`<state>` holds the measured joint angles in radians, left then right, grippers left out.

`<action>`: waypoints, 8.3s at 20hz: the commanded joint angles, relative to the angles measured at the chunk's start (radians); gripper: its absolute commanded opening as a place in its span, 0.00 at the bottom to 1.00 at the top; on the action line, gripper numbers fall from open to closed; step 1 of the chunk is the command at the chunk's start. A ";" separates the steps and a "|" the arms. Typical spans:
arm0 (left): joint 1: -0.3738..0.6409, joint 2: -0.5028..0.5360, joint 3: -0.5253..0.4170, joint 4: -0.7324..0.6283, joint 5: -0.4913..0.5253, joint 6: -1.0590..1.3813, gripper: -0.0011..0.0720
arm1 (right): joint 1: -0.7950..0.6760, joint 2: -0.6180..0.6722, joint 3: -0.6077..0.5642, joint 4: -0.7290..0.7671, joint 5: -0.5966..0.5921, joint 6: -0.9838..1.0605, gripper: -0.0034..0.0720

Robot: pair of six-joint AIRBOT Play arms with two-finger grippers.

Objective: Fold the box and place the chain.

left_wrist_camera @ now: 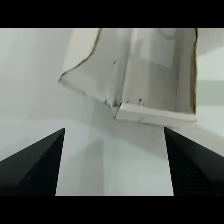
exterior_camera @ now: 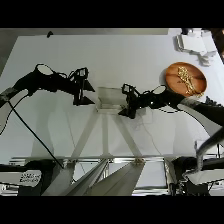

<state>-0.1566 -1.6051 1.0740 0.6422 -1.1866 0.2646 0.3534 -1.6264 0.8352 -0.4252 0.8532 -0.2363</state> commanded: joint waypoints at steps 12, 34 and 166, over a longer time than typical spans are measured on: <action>-0.002 -0.108 0.000 -0.043 -0.089 0.237 0.99 | 0.000 0.001 0.000 0.000 0.000 0.000 0.58; -0.029 -0.139 0.000 0.025 -0.027 0.206 0.98 | 0.000 0.001 0.000 0.000 0.000 0.000 0.58; -0.113 -0.125 -0.056 -0.080 0.091 0.131 0.23 | 0.125 0.294 0.000 -0.596 -0.126 0.463 0.38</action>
<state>-0.2699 -1.7306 1.0172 0.5617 -1.0958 0.3958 0.4576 -1.3270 0.8349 -1.0473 0.7456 0.2279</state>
